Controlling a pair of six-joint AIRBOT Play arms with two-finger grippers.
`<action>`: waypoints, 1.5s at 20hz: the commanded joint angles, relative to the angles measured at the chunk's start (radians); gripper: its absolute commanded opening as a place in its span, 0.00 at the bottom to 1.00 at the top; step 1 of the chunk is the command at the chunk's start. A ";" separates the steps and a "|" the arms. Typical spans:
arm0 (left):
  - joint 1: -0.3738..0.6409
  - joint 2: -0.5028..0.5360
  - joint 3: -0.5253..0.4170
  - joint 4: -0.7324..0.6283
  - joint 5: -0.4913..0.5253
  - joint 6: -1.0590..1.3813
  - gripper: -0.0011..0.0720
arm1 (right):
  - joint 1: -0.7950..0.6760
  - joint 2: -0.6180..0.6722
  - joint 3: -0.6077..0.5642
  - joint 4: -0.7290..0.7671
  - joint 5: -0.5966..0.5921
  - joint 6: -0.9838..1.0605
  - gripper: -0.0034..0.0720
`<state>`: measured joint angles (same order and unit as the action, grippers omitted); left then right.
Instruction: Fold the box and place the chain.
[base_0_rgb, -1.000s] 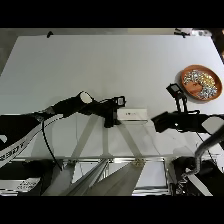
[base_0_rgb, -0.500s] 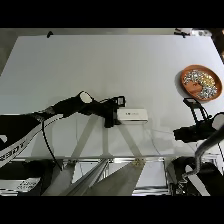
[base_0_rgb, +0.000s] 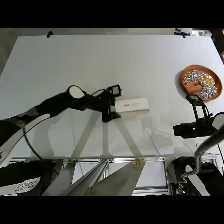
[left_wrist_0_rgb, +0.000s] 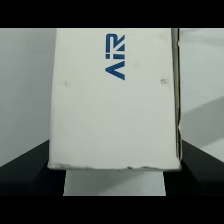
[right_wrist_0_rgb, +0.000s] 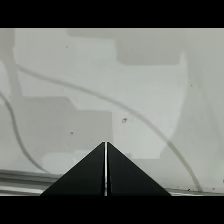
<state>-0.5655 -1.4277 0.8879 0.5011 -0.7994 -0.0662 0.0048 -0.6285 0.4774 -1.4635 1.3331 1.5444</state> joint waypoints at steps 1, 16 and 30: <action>0.119 0.149 0.001 0.138 0.003 -0.222 0.02 | -0.001 0.000 0.001 0.006 -0.042 0.000 0.06; 0.897 0.375 -0.078 0.690 -0.132 -0.879 0.02 | -0.001 0.001 0.001 0.005 -0.066 0.003 0.06; 0.946 0.375 -0.316 0.906 0.010 -0.881 0.05 | -0.001 0.001 0.001 0.005 -0.066 0.003 0.06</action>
<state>0.3786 -1.0523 0.5930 1.3449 -0.7937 -0.9463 0.0048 -0.6285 0.4778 -1.4582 1.2671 1.5471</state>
